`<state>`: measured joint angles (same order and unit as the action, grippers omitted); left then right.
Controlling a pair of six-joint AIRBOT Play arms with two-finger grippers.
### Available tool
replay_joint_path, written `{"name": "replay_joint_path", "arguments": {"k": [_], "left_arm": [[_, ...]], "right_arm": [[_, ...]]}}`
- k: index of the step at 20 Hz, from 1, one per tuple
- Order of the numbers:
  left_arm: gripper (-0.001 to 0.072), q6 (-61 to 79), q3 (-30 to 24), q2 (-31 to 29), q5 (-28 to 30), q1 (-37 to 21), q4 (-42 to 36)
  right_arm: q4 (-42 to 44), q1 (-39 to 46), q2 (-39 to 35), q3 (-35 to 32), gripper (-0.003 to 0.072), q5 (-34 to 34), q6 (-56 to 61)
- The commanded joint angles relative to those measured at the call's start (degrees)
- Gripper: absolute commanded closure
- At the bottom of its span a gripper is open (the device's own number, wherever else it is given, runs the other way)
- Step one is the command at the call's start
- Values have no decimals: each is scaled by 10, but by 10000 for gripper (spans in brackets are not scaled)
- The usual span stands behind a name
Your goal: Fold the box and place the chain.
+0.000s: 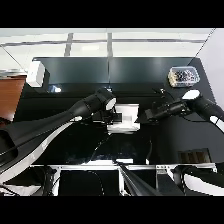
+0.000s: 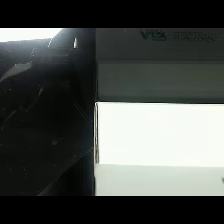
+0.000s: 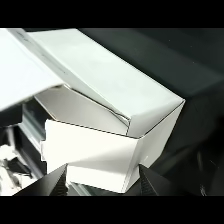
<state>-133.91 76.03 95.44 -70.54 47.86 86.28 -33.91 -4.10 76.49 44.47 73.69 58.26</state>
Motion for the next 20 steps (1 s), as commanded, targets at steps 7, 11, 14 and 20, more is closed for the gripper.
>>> {"name": "replay_joint_path", "arguments": {"k": [7,11,14,20], "left_arm": [[688,0,0,0,0,0,0],[688,0,0,0,0,0,0],[688,0,0,0,0,0,0],[689,0,0,0,0,0,0]], "right_arm": [[-94,-72,0,28,282,-46,110],[-130,-104,0,28,328,-81,146],[-156,-131,0,28,328,-125,195],[-284,-198,0,35,329,-170,357]]}}
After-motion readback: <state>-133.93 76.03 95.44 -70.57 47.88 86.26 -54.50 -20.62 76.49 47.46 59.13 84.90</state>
